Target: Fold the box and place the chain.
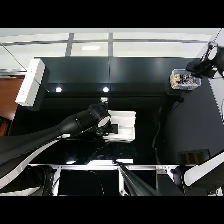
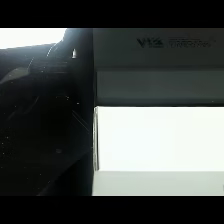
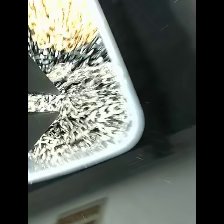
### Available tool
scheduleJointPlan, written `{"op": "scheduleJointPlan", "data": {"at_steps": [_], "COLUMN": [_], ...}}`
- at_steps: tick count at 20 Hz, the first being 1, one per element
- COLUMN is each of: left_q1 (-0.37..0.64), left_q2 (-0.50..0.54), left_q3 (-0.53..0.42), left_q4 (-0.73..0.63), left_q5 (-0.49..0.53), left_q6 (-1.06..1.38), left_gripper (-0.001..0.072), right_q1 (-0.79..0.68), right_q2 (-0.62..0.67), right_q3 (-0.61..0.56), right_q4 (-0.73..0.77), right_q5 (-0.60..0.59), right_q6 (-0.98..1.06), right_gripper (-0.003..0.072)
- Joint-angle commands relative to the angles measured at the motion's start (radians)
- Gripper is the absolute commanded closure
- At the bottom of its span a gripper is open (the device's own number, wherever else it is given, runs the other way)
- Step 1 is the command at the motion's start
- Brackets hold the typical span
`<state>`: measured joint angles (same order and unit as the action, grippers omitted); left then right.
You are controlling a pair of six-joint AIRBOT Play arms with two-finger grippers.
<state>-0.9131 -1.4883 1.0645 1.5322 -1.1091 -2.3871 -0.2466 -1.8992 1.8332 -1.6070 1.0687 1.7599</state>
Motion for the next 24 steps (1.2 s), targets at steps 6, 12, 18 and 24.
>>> {"op": "scheduleJointPlan", "data": {"at_steps": [6, 12, 18, 24], "left_q1": [-0.001, -0.001, -0.001, -0.001], "left_q2": [0.000, 0.000, 0.000, 0.000], "left_q3": [0.001, 0.001, 0.001, 0.001], "left_q4": [0.000, 0.000, 0.000, 0.000], "left_q5": [0.001, 0.001, 0.001, 0.001], "left_q6": [0.000, 0.000, 0.000, 0.000], "left_gripper": [0.0677, 0.0676, 0.0676, 0.0676], "right_q1": [-0.001, -0.001, -0.001, 0.034], "right_q2": [0.353, 0.666, 0.916, 1.088], "right_q3": [0.041, 0.042, -0.074, -0.545], "right_q4": [0.063, 0.253, 0.597, 0.987], "right_q5": [-0.021, -0.035, 0.135, 0.454], "right_q6": [-0.164, -0.274, -0.478, -0.688], "right_gripper": [0.0668, 0.0667, 0.0667, 0.0667]}}
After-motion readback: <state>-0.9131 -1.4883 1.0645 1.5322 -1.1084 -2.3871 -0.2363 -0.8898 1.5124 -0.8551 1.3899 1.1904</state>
